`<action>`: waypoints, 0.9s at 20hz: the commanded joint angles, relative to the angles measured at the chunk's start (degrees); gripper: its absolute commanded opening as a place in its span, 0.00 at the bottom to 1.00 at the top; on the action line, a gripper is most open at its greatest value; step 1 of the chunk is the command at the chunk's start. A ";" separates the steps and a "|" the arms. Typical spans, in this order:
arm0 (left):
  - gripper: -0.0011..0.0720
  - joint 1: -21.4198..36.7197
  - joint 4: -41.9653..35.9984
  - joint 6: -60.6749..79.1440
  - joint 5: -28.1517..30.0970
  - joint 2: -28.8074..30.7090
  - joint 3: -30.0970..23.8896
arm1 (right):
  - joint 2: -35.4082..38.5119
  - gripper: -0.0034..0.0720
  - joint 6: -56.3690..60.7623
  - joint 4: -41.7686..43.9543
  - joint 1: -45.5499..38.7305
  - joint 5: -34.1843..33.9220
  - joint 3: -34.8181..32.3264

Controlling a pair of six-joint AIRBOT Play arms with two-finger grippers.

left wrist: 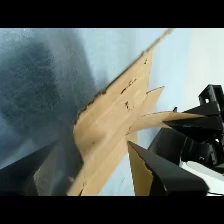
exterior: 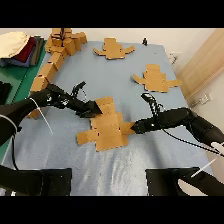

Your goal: Fold the box.

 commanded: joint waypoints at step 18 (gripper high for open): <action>0.41 -1.97 -8.35 20.22 -6.71 -3.39 2.82 | 0.11 0.05 -0.02 -0.61 0.13 0.22 -0.04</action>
